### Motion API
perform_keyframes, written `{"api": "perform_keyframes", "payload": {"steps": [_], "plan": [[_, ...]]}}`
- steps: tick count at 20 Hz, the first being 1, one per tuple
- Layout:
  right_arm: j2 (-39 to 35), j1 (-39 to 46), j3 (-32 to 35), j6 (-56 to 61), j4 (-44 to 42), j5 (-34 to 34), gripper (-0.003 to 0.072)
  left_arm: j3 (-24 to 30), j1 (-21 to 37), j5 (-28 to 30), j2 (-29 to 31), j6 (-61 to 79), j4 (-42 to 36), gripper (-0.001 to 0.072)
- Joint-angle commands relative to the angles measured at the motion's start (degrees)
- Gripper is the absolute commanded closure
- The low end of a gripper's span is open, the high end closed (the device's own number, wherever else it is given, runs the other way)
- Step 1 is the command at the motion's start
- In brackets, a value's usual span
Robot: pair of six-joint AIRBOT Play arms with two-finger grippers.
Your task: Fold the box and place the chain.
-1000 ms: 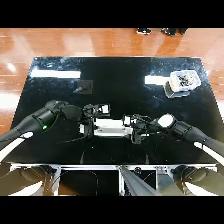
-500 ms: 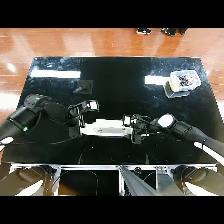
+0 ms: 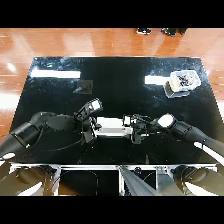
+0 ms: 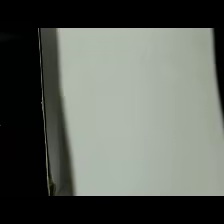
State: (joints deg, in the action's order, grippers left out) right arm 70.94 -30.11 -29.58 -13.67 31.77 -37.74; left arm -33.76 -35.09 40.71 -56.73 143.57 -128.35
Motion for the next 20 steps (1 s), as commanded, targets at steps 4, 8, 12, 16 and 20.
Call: {"api": "perform_keyframes", "payload": {"steps": [4,8,12,16,20], "plan": [[0.04,-0.02,-0.04,-0.02,0.0,-0.02,0.0129,3.65,-5.6,-19.21,0.44,-1.6,-3.32,0.069],[0.04,-0.02,-0.04,-0.02,0.0,-0.02,0.0129,3.85,-8.26,-27.43,0.42,-1.77,-3.1,0.069],[0.04,-0.02,-0.04,-0.02,0.02,-0.02,0.0129,4.66,-9.4,-31.61,-0.76,-1.77,-3.13,0.069],[0.04,-0.02,-0.04,-0.02,0.0,-0.02,0.0129,4.63,-9.99,-32.37,-4.94,-1.95,-3.1,0.069],[0.04,-0.02,-0.04,-0.02,0.0,-0.02,0.013,4.59,-9.97,-33.16,-8.37,-5.03,-3.1,0.0689]]}}
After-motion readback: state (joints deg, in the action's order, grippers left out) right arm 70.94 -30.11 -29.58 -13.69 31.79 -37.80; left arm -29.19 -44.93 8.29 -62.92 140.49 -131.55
